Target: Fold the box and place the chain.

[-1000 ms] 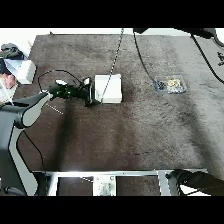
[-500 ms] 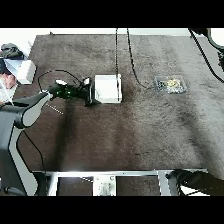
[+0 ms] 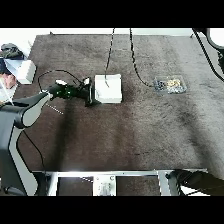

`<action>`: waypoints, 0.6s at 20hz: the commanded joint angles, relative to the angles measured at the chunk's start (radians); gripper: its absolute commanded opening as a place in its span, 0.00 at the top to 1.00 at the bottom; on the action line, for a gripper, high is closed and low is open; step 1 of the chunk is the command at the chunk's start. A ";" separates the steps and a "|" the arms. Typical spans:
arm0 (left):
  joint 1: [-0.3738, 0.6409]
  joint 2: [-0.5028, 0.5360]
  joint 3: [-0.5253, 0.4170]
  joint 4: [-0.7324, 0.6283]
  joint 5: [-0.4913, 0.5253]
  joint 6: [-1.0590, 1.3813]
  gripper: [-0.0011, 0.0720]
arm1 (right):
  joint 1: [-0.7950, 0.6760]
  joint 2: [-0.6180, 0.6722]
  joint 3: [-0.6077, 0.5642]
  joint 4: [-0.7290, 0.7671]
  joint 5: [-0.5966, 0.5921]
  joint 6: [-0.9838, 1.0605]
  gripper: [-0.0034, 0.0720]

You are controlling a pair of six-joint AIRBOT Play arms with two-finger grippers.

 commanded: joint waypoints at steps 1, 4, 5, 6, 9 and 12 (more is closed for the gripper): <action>0.000 0.001 0.000 0.000 0.000 0.000 0.34 | -0.001 -0.016 -0.002 -0.002 0.130 0.000 0.98; 0.000 0.001 0.000 0.000 0.000 0.000 0.34 | -0.010 -0.057 -0.002 -0.015 0.290 0.035 0.98; 0.000 0.001 0.000 0.000 0.000 0.000 0.34 | -0.020 -0.074 -0.003 -0.015 0.348 0.053 0.98; 0.000 0.001 0.000 0.000 0.000 0.000 0.34 | -0.031 -0.095 -0.004 -0.015 0.418 0.071 0.98; 0.000 0.001 0.000 0.000 0.000 0.000 0.34 | -0.044 -0.147 -0.075 -0.040 0.512 0.082 0.98; 0.000 0.001 0.000 0.000 0.000 0.000 0.34 | -0.045 -0.188 -0.211 -0.122 0.485 0.082 0.98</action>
